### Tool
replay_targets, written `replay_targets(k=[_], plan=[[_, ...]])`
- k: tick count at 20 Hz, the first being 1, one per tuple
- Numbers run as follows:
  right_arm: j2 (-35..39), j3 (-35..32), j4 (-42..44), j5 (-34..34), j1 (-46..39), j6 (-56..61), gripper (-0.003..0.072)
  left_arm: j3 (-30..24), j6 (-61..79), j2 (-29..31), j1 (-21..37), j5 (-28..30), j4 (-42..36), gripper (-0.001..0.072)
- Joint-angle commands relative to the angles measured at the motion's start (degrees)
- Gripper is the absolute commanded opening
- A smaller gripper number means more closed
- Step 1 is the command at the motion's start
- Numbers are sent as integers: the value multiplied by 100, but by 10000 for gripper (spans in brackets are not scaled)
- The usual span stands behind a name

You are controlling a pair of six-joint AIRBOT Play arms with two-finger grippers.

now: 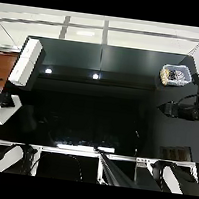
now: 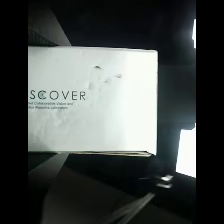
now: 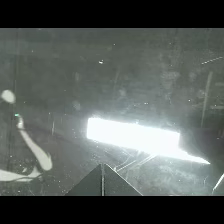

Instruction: Fold the box and place the chain.

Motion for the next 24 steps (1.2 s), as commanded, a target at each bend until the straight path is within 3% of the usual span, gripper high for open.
replay_targets(k=[1,4,10,14,15,16,17,24], plan=[[2,-2,2,-57,-2,-9,11,-114,769,52,769,981,-483,294],[2,-2,11,-35,-2,-7,11,-315,1976,-46,713,1759,-1270,294],[4,-2,20,179,-2,-7,11,-317,2334,-573,619,2682,-1401,293],[2,-2,20,177,-2,-9,11,-317,2538,-807,404,3099,-1945,298],[2,-2,20,186,-2,-7,11,-315,2538,-787,323,3292,-1939,398],[4,-2,22,212,-2,-7,11,-297,2535,-752,278,3429,-1937,665],[4,-2,22,254,-2,-9,11,-236,2520,-710,254,3432,-1939,715],[4,-2,46,63,-2,-11,11,907,1622,203,-129,2406,-2295,687]])
